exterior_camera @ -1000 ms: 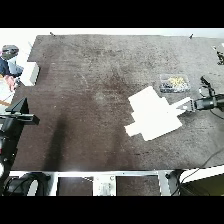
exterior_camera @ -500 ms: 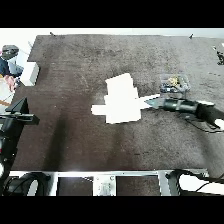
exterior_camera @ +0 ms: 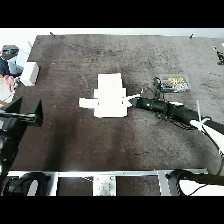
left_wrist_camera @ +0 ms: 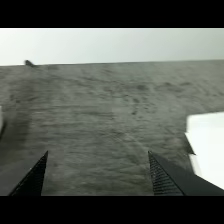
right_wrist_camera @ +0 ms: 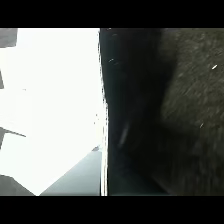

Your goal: Fold the box and place the chain.

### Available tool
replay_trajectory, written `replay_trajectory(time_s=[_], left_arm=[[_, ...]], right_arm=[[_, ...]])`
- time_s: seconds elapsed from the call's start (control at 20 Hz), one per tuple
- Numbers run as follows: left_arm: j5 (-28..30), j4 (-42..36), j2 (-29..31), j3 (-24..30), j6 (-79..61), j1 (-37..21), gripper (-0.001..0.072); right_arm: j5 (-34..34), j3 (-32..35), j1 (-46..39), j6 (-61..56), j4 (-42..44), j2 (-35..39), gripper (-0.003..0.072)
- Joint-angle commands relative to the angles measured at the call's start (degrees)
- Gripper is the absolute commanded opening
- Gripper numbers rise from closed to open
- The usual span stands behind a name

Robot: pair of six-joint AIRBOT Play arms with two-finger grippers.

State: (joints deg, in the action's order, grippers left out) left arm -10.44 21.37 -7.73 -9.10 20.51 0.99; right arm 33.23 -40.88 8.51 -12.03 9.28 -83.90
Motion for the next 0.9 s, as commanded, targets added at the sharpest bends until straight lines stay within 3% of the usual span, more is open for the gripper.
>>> replay_trajectory(time_s=[0.0, 0.1, 0.3, 0.65, 0.85], left_arm=[[-9.4, -0.68, -3.37, -3.78, -1.51, 0.02, 0.0702], [-12.15, -0.79, -10.03, -7.69, -1.53, 0.02, 0.0702], [-22.03, -0.85, -31.15, -18.73, -4.9, 0.02, 0.0703], [-42.6, -0.76, -68.43, -47.23, -5.88, 0.02, 0.0702], [-53.57, -0.72, -85.4, -63.73, -1.57, 0.02, 0.0702]], right_arm=[[-0.63, -1.73, 1.68, 5.05, 6.56, -3.28, 0.0012], [-1.51, -1.7, 1.68, 5.66, 7.08, -3.58, 0.0012], [-0.9, -1.7, 1.68, 6.62, 7.52, -4.74, 0.0012], [1.64, -1.62, 1.66, 15.8, 9.66, -4.81, 0.0012], [2.51, -1.6, 1.64, 18.97, 11.19, -4.81, 0.0012]])
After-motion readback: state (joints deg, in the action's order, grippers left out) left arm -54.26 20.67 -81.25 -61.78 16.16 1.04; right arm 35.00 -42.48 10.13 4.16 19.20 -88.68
